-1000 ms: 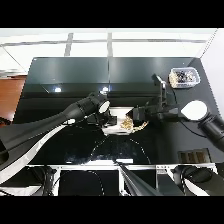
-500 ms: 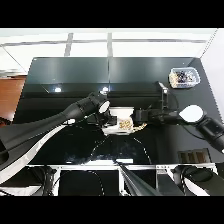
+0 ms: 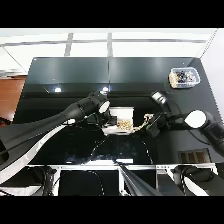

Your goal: Fold the box and place the chain.

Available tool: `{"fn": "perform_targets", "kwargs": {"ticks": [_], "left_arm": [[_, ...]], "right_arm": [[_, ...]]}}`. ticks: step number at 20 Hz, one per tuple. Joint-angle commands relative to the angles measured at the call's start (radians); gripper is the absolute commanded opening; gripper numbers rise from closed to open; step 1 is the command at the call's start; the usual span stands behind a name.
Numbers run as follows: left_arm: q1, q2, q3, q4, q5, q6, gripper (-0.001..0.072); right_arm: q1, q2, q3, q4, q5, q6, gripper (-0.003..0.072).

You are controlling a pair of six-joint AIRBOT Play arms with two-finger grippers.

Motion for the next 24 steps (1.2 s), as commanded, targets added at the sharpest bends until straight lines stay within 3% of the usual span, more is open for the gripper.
{"fn": "perform_targets", "kwargs": {"ticks": [1,6,12,14,15,17,18,21,24], "left_arm": [[0.000,0.000,0.000,0.000,0.000,0.000,0.0028],[0.000,0.000,0.000,0.000,0.001,0.000,0.0029],[0.000,0.000,0.000,0.000,0.000,0.000,0.0028],[0.000,0.000,0.000,0.000,0.000,0.000,0.0028],[0.000,0.000,0.000,0.000,0.000,0.000,0.0028],[0.000,0.000,0.000,0.000,0.000,0.000,0.0028],[0.000,0.000,0.000,-0.001,0.000,0.000,0.0028],[0.000,0.000,0.000,-0.005,-0.002,0.000,0.0028],[0.000,0.000,0.000,-0.005,-0.003,0.000,0.0028]], "right_arm": [[0.105,0.002,-0.092,-0.026,-0.186,-0.502,0.0706],[0.117,-0.105,-0.093,0.043,-0.175,-0.747,0.0706],[0.117,-0.147,-0.093,0.053,-0.230,-0.752,0.0704],[0.117,-0.148,-0.093,0.053,-0.230,-0.732,0.0564],[0.117,-0.148,-0.093,0.053,-0.230,-0.718,0.0445],[0.117,-0.148,-0.093,0.051,-0.230,-0.674,0.0090],[0.117,-0.148,-0.093,0.048,-0.230,-0.660,0.0045],[0.117,-0.142,-0.080,0.031,-0.214,-0.547,0.0016],[0.117,-0.102,-0.030,-0.097,-0.137,-0.266,0.0015]]}}
